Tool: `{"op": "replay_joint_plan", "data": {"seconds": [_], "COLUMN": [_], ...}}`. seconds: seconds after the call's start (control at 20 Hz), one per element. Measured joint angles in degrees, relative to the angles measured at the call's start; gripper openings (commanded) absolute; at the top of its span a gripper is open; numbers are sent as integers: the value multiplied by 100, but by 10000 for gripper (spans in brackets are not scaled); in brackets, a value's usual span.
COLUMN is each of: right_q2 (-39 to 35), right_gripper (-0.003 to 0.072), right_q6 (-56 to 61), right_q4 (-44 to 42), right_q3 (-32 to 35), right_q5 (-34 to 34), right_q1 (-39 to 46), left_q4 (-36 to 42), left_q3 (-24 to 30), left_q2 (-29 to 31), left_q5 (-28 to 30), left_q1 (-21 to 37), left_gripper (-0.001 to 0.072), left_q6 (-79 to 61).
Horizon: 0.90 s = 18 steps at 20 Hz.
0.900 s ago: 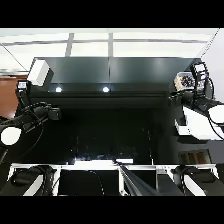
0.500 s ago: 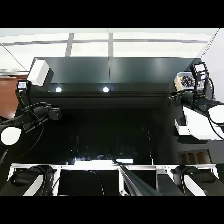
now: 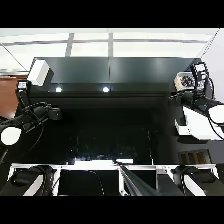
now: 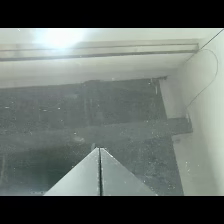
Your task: Fold the box and place the chain.
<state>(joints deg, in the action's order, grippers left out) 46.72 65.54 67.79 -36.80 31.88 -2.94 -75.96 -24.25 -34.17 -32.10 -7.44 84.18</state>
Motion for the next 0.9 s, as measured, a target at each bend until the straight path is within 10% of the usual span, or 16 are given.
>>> {"op": "replay_joint_plan", "data": {"seconds": [0.35, 0.4, 0.45, 0.5, 0.9], "right_q2": [133, 243, 369, 533, 1331], "right_gripper": [13, 16, 203, 664, 720], "right_q6": [0, 0, 2, 4, 380], "right_q4": [-372, -348, -334, -334, -522], "right_q3": [0, -2, -2, -2, -199], "right_q5": [-1263, -1515, -1740, -1943, -1674], "right_q1": [37, 81, 138, 221, 1526], "left_q4": [20, 61, 96, 118, -210], "left_q3": [0, 0, -11, -37, -706], "left_q2": [-190, -291, -393, -505, -927], "left_q5": [728, 837, 918, 968, -229], "left_q1": [4, -7, -26, -61, -286], "left_gripper": [85, 383, 720, 719, 719], "left_q6": [0, -4, -4, -2, 195]}}
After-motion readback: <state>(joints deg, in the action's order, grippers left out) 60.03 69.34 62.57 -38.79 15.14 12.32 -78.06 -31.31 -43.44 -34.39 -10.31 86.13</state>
